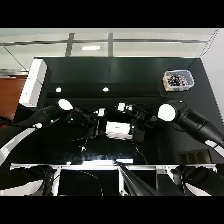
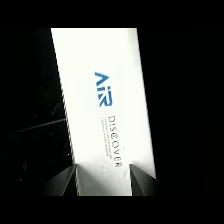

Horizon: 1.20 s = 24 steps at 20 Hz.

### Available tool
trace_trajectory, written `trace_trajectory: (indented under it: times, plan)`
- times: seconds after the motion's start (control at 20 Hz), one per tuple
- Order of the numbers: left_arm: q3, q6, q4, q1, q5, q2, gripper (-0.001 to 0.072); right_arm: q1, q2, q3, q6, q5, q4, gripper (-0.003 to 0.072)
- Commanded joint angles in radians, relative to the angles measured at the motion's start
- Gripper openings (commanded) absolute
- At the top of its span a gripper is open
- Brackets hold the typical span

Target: Fold the box and place the chain.

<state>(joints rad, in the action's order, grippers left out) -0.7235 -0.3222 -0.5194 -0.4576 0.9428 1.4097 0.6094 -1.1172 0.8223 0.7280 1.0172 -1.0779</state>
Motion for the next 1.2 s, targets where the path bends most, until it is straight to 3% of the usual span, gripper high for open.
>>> trace_trajectory:
  times: [0.0,0.15,0.3,0.35,0.4,0.5,0.7,0.9,1.15]
  plan:
    - [0.0,-0.002,0.0,0.0,-0.002,0.0,0.0355,-0.011,0.037,0.014,0.039,0.003,-0.004,0.0374]
    - [0.0,-0.002,0.0,0.0,-0.002,0.0,0.0354,-0.039,0.064,0.014,0.085,0.008,-0.004,0.0374]
    - [0.0,-0.002,0.0,0.0,-0.002,0.0,0.0355,-0.101,0.1,0.014,0.312,0.031,0.009,0.0356]
    - [0.0,-0.002,0.0,0.0,-0.002,0.0,0.0355,-0.134,0.108,0.014,0.401,0.065,0.013,0.0117]
    - [0.0,-0.002,0.0,0.0,-0.002,0.0,0.0355,-0.171,0.109,0.009,0.482,0.12,0.038,0.0021]
    - [0.0,-0.002,0.0,0.0,-0.001,0.0,0.0355,-0.22,0.108,-0.052,0.534,0.156,0.198,0.0019]
    - [0.0,-0.002,0.0,0.0,-0.002,0.0,0.0355,-0.196,0.08,-0.222,0.5,-0.033,0.698,0.002]
    - [0.0,-0.002,0.0,0.0,-0.002,0.0,0.0355,-0.143,0.0,-0.233,0.494,-0.113,0.732,0.002]
    - [0.0,-0.002,0.0,0.0,-0.002,0.0,0.0355,-0.138,-0.069,-0.233,0.496,-0.143,0.66,0.002]
